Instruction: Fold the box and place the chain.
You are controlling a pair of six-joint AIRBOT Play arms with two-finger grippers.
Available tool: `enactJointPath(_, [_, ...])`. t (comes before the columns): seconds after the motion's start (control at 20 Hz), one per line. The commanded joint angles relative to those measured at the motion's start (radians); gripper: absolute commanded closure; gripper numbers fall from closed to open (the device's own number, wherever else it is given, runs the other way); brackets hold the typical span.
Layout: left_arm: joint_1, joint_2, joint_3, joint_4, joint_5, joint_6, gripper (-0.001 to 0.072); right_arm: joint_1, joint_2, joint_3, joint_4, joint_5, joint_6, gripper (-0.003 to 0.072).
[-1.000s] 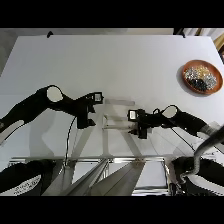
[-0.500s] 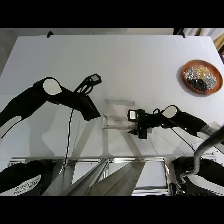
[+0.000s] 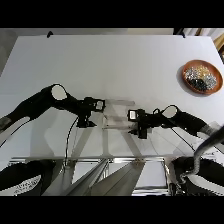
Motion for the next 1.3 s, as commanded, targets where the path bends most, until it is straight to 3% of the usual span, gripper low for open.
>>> enactJointPath(0.0, [-0.001, -0.066, -0.011, -0.130, 0.007, 0.165, 0.0009, 0.000, 0.001, 0.001, 0.000, 0.000, 0.000, 0.0385])
enactJointPath(0.5, [-0.001, -0.108, -0.014, -0.155, -0.030, 0.166, 0.0008, 0.000, 0.001, 0.001, 0.000, 0.000, 0.000, 0.0385])
enactJointPath(0.8, [-0.002, -0.108, -0.075, -0.249, 0.044, 0.165, 0.0005, 0.000, 0.001, 0.001, 0.000, 0.000, 0.000, 0.0385])
enactJointPath(1.25, [-0.027, -0.117, -0.085, -0.296, 0.083, 0.169, 0.0011, 0.000, 0.001, 0.001, 0.000, 0.000, 0.000, 0.0385])
